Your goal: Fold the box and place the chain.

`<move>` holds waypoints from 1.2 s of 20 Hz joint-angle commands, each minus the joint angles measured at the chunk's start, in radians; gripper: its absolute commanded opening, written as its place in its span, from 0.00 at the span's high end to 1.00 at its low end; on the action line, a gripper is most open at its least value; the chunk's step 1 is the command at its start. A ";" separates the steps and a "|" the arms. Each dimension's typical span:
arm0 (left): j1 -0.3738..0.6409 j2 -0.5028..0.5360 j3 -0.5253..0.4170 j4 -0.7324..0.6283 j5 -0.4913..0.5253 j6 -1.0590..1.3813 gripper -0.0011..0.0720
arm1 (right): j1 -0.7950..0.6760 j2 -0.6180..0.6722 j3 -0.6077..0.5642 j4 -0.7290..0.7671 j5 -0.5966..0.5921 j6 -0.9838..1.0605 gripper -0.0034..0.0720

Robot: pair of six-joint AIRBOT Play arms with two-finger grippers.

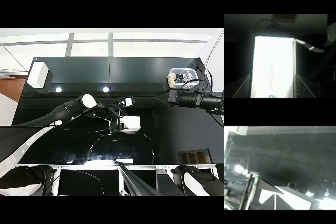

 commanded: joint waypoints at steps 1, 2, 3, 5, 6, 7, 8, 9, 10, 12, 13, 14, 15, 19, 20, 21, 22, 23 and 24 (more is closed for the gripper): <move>-0.001 -0.003 0.001 0.001 -0.002 0.000 0.02 | 0.000 0.001 0.001 -0.003 -0.001 0.000 0.92; -0.001 -0.003 0.001 0.001 -0.002 0.000 0.02 | 0.000 0.001 0.001 -0.003 -0.001 0.000 0.92; -0.001 -0.004 0.001 0.001 -0.002 0.000 0.02 | 0.000 0.001 0.001 -0.003 -0.001 0.000 0.92; -0.001 -0.008 0.001 0.001 -0.002 0.000 0.02 | 0.000 0.001 0.001 -0.003 -0.001 0.000 0.92; -0.001 -0.013 0.001 0.001 -0.002 0.000 0.02 | 0.000 0.001 0.001 -0.003 -0.001 0.000 0.92; -0.001 -0.021 0.001 0.001 -0.004 0.000 0.02 | 0.000 0.001 0.001 -0.003 -0.001 0.000 0.92; -0.001 -0.031 0.001 0.001 -0.005 0.000 0.02 | 0.000 0.001 0.001 -0.003 -0.001 0.000 0.92; -0.001 -0.040 0.001 0.001 -0.004 0.000 0.02 | 0.000 0.001 0.001 -0.003 -0.001 0.000 0.92; -0.001 -0.042 0.001 0.001 -0.002 -0.010 0.02 | 0.000 0.001 0.001 -0.003 -0.001 0.000 0.92; -0.001 -0.042 0.001 0.006 -0.002 -0.018 0.02 | 0.000 0.001 0.001 -0.003 -0.004 0.000 0.92; -0.005 -0.042 0.001 0.029 -0.002 -0.028 0.02 | 0.000 0.001 0.001 -0.003 -0.006 0.000 0.92; -0.013 -0.042 0.001 0.083 -0.002 -0.061 0.02 | 0.000 0.001 0.001 -0.003 -0.008 0.000 0.92; -0.024 -0.042 0.001 0.137 0.003 -0.097 0.02 | 0.000 0.001 0.001 -0.003 -0.008 0.000 0.92; -0.056 -0.044 0.001 0.192 0.048 -0.158 0.08 | 0.000 0.001 0.001 -0.003 -0.008 0.000 0.92; -0.056 -0.044 0.001 0.199 0.047 -0.158 0.17 | 0.000 0.001 0.001 -0.003 -0.007 0.000 0.92; -0.056 -0.043 0.006 0.221 0.038 -0.164 0.29 | 0.000 0.001 0.001 -0.003 -0.006 0.000 0.92; -0.053 -0.038 0.018 0.271 0.010 -0.201 0.49 | 0.000 0.001 0.001 -0.003 -0.006 0.000 0.92; -0.045 -0.031 0.033 0.330 -0.016 -0.277 0.51 | -0.001 0.001 0.001 -0.003 -0.008 0.000 0.92; -0.029 -0.021 0.049 0.401 -0.041 -0.390 0.51 | -0.003 0.001 0.001 -0.002 -0.011 0.000 0.92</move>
